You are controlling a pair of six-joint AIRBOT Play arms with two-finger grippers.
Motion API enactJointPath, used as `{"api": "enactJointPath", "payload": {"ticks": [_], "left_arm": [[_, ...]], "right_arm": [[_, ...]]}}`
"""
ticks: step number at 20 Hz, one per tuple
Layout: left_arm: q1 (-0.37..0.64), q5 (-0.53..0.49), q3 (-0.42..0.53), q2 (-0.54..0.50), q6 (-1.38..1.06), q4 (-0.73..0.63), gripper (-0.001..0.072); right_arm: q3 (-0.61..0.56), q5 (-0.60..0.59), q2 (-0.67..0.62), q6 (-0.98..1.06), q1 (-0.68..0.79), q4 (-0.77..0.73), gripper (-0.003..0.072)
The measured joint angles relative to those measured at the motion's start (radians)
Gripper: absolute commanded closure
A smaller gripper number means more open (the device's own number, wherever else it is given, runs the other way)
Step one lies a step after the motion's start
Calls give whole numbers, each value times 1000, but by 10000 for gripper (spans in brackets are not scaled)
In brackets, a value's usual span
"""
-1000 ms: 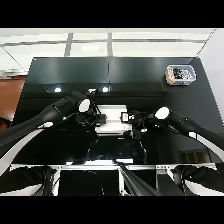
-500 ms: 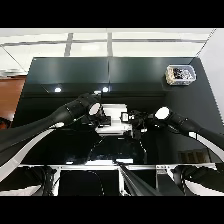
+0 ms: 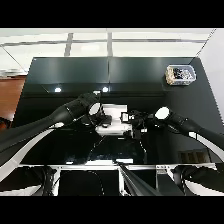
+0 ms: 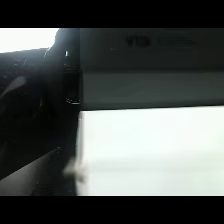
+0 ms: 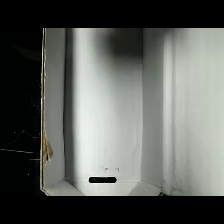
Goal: Fold the box and place the chain.
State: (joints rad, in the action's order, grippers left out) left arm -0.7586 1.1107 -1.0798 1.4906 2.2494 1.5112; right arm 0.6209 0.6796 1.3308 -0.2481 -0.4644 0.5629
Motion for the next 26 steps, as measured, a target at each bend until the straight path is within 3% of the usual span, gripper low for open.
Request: {"api": "enactJointPath", "payload": {"ticks": [4,5,7,9,10,15,17,26], "left_arm": [[5,33,10,-12,42,16,185],[1,34,16,-13,64,18,262],[-8,22,27,-14,107,24,307],[-14,2,33,-15,129,27,526],[-15,0,34,-16,133,29,691],[-19,-3,38,-17,115,29,686],[-20,-4,38,-17,112,29,686],[-20,-10,38,-16,83,29,686]], "right_arm": [[0,0,0,2,0,0,445],[0,0,0,2,0,0,445],[0,0,0,2,0,-1,445],[0,0,0,2,0,-1,445],[0,0,0,2,0,-1,445],[0,0,0,2,0,-1,427],[0,0,0,3,0,-2,39],[2,57,-75,101,2,137,43]]}}
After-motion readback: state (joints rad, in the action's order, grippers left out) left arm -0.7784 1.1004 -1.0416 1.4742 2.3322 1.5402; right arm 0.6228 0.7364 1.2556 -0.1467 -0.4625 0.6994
